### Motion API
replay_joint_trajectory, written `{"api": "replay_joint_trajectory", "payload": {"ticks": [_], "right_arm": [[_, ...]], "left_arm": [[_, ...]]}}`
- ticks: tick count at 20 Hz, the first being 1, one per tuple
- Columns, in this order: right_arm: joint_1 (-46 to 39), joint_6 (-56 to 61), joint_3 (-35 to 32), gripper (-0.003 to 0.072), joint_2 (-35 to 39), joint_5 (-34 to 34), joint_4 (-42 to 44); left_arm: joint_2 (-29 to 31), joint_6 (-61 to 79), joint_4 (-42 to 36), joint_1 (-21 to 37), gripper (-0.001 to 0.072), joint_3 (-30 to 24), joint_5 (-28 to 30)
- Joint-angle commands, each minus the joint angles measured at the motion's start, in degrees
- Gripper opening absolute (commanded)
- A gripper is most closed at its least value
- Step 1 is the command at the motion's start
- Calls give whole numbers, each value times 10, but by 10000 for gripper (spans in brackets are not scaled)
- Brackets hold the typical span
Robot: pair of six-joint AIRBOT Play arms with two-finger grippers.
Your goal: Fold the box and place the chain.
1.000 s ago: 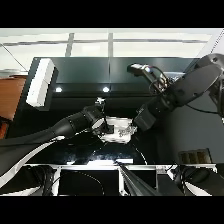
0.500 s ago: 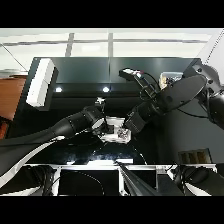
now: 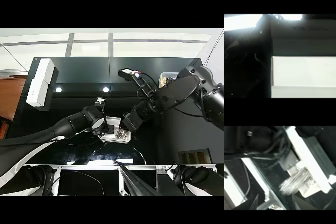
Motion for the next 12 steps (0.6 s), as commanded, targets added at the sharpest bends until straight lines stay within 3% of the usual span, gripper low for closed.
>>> {"api": "replay_joint_trajectory", "payload": {"ticks": [1,3,6,9,12], "right_arm": [[-29,8,0,498,2,-50,-35],[-80,5,0,497,22,-82,-62],[-177,7,0,497,62,-66,-150],[-254,10,0,497,71,-50,-148],[-263,10,0,498,71,-40,-142]], "left_arm": [[0,0,-2,0,30,0,-1],[0,0,-2,0,29,0,-1],[-1,-23,-2,0,26,14,1],[-9,-68,3,-2,26,38,6],[-17,-69,2,-2,27,54,17]]}}
